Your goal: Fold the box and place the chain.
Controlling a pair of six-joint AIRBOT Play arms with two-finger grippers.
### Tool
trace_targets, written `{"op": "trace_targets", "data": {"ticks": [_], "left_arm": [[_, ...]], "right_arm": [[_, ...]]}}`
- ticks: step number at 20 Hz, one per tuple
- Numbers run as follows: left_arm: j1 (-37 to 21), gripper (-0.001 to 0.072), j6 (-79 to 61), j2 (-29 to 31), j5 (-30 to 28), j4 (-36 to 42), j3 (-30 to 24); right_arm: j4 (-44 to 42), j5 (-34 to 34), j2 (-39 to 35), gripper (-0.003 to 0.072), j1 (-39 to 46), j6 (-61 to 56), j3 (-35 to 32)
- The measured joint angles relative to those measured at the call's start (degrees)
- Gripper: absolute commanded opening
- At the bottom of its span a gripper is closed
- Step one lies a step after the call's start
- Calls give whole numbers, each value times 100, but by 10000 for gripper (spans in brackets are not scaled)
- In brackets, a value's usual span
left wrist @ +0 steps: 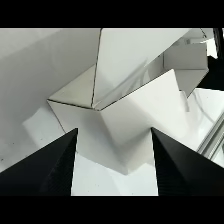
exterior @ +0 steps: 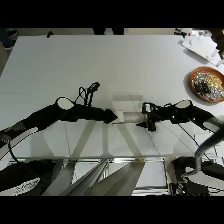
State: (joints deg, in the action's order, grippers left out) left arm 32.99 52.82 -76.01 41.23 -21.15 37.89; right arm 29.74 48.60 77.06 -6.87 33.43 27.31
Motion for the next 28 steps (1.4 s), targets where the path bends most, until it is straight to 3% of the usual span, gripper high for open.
{"op": "trace_targets", "data": {"ticks": [7, 13, 20, 28], "left_arm": [[278, 513, 2199, -153, 142, -2083, 752], [667, 513, 3934, -592, 754, -3611, 1639], [1049, 508, 5318, -1091, 1644, -4527, 2594], [1252, 491, 7047, -1241, 2352, -5209, 2931]], "right_arm": [[0, 0, 0, 432, 0, 2, 0], [0, 0, 0, 432, 0, 2, 0], [0, 0, 0, 432, 0, 2, 0], [0, 0, 0, 432, 0, 2, 0]]}}
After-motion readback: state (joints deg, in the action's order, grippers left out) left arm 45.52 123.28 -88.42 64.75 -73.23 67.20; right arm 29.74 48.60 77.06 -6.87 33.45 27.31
